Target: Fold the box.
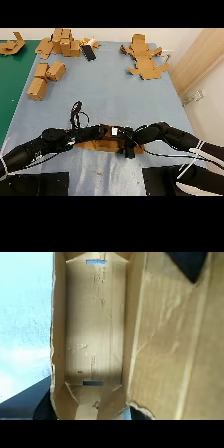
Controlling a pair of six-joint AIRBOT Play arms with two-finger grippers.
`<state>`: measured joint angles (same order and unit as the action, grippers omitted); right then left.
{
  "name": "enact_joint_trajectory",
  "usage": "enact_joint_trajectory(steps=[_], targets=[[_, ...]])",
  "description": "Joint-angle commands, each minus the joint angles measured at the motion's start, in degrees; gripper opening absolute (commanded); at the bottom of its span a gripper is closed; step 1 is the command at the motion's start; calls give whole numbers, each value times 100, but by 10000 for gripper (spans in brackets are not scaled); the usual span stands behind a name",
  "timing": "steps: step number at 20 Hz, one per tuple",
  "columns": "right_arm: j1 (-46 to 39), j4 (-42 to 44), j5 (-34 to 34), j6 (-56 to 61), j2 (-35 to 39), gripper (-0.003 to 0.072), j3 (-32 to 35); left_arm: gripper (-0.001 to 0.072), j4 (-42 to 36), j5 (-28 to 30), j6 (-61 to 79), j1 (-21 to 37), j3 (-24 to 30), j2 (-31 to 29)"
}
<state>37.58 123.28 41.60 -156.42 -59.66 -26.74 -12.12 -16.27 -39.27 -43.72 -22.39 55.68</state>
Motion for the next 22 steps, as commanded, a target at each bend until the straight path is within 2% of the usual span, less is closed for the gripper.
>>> enact_joint_trajectory(steps=[1, 6, 10, 16, 22], targets=[[2, -11, 48, 0, -4, 562, 4, 9, -74, -417, -13, 59, -4, -2], [0, -9, 48, 2, -2, 562, 2, 9, -72, -723, 59, 61, -4, -7], [0, -11, 44, 212, 9, 562, 2, 9, 7, -1213, 490, 68, -4, -7], [0, -365, -170, 240, 9, 562, 2, 9, 365, -1991, 481, 758, 31, -7], [4, -437, -181, 225, 11, 562, -11, 9, 1300, -1993, -20, 960, 221, -7]])
